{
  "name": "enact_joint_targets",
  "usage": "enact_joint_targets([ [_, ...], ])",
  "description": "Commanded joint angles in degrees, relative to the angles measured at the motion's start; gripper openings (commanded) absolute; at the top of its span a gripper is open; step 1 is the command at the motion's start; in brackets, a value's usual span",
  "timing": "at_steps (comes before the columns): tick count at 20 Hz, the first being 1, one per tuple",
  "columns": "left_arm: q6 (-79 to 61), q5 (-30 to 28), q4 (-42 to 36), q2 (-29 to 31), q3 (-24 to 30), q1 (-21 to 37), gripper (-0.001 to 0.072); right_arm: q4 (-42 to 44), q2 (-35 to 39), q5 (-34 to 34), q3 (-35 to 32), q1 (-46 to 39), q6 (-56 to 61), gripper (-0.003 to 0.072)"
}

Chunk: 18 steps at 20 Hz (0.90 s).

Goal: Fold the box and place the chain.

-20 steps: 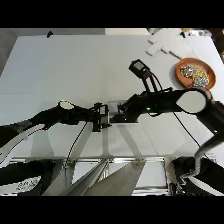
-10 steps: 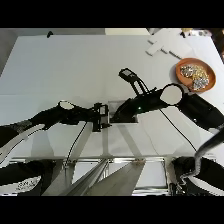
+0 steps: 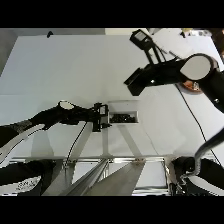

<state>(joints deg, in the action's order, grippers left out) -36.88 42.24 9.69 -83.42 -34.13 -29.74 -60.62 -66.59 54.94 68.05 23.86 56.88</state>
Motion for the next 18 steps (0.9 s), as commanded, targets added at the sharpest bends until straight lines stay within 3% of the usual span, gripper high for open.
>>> enact_joint_targets([
  [1, 0.0, 0.0, 0.0, 0.0, 0.0, 0.0, 0.0063, -3.8, -4.0, -0.6, 1.5, -5.2, -3.4, 0.0031],
  [7, 0.0, 0.0, 0.0, 0.0, 0.0, 0.0, 0.0063, -3.7, -15.5, 7.1, 1.4, -7.6, -7.0, 0.0009],
  [18, 0.0, 0.0, 0.0, 0.0, 0.0, 0.0, 0.0063, 0.9, -14.4, 15.0, -2.2, -2.3, -20.4, 0.0008],
])
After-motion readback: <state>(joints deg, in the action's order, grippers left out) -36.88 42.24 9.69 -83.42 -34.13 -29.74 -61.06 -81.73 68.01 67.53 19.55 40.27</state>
